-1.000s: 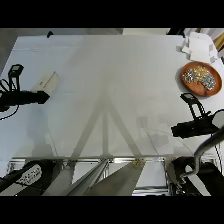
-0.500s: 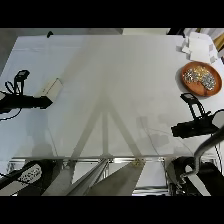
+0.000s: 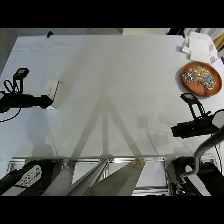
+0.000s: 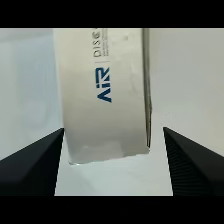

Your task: Fold the box and place the chain.

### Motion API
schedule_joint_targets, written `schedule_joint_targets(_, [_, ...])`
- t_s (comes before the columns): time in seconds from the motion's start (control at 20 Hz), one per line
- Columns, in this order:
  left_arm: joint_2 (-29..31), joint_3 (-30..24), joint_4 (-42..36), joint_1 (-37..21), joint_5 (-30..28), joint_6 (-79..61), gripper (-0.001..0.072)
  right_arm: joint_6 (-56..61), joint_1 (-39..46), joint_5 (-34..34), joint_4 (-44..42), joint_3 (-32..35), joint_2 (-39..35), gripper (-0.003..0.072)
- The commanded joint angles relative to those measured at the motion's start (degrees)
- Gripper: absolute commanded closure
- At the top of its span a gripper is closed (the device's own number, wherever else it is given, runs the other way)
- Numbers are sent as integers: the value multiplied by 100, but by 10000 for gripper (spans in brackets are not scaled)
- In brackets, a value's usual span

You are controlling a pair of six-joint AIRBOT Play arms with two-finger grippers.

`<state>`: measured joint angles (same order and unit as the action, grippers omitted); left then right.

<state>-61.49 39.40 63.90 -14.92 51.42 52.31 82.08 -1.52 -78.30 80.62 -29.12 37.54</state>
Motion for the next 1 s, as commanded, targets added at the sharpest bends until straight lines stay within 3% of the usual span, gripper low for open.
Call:
schedule_joint_targets(0.0, [542,2,70,380,238,24,17,0,4,0,-2,4,-2,676])
schedule_joint_targets(0.1, [824,2,68,638,566,28,20,0,4,0,-2,4,-2,676])
schedule_joint_targets(0.15, [896,2,68,752,848,111,174,0,4,0,-2,4,-2,676])
schedule_joint_targets(0.2, [907,2,70,835,1150,125,550,0,4,0,-2,4,-2,676])
schedule_joint_targets(0.25, [898,2,72,909,1379,87,660,0,4,0,-2,4,-2,676])
schedule_joint_targets(0.3, [881,2,68,962,1620,94,708,0,4,0,-2,4,-2,676])
schedule_joint_targets(0.45, [870,2,59,1073,2017,175,707,0,4,0,-2,4,-2,676])
schedule_joint_targets(0.95, [872,2,63,1145,2028,175,699,0,4,0,-2,4,-2,676])
